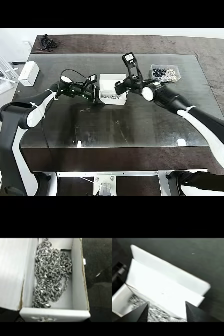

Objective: Fold the box and place the chain.

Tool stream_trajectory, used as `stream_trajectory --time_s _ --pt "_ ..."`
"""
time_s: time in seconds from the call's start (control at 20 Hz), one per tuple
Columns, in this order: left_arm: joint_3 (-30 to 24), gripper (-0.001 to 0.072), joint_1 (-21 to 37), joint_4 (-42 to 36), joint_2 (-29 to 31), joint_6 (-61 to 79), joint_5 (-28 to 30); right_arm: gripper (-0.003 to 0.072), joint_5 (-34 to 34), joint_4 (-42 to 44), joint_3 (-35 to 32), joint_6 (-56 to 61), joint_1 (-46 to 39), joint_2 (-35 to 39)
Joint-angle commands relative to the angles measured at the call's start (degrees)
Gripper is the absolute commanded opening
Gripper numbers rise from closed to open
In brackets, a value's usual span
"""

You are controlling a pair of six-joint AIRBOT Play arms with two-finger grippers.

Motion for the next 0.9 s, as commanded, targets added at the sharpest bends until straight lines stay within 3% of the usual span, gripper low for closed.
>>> stream_trajectory --time_s 0.0,0.1,0.25,0.4,0.65,0.85 --pt "-0.02 0.0371 -0.02 0.02 -0.04 0.0 0.0 0.0511 6.12 0.28 -0.09 -19.54 -6.36 2.58" --pt "-0.02 0.0371 0.0 0.02 -0.04 0.0 0.02 0.0474 6.05 5.18 -0.59 -34.12 -12.61 1.81" --pt "0.0 0.0371 -0.02 0.02 -0.04 0.0 0.0 0.0432 8.52 27.85 -0.35 -65.22 -21.07 -2.34" --pt "-0.02 0.0371 -0.02 0.07 -0.04 0.0 0.02 0.043 24.57 53.11 3.78 -91.65 -26.58 -9.66" --pt "0.0 0.0371 0.0 0.07 -0.04 0.0 0.02 0.0457 45.29 56.54 20.02 -95.43 -28.44 -25.09" --pt "-0.02 0.0371 -0.02 0.07 -0.04 0.0 0.02 0.0528 48.06 56.52 26.8 -96.83 -28.5 -30.25"
